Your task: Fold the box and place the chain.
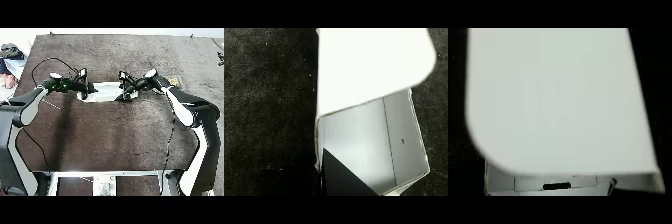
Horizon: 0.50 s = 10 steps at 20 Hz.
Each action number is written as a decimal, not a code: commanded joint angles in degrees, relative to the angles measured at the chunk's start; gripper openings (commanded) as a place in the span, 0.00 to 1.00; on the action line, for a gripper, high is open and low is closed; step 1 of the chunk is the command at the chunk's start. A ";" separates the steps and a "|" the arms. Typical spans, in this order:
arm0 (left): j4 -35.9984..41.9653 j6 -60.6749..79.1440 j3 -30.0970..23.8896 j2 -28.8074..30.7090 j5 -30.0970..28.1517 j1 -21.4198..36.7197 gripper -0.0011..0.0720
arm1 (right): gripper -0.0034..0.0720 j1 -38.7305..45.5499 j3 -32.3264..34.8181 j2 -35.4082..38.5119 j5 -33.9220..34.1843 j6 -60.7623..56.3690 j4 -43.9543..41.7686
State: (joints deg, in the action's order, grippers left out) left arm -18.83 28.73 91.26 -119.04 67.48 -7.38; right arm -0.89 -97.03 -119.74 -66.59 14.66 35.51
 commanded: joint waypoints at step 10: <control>-0.02 0.00 -0.02 0.04 0.02 -0.02 0.03 | 0.83 0.04 -0.09 -0.02 -0.15 -0.11 0.87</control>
State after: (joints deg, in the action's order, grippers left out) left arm -18.83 28.71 91.26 -119.04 67.55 -7.46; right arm -0.99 -97.06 -119.77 -66.41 14.83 36.84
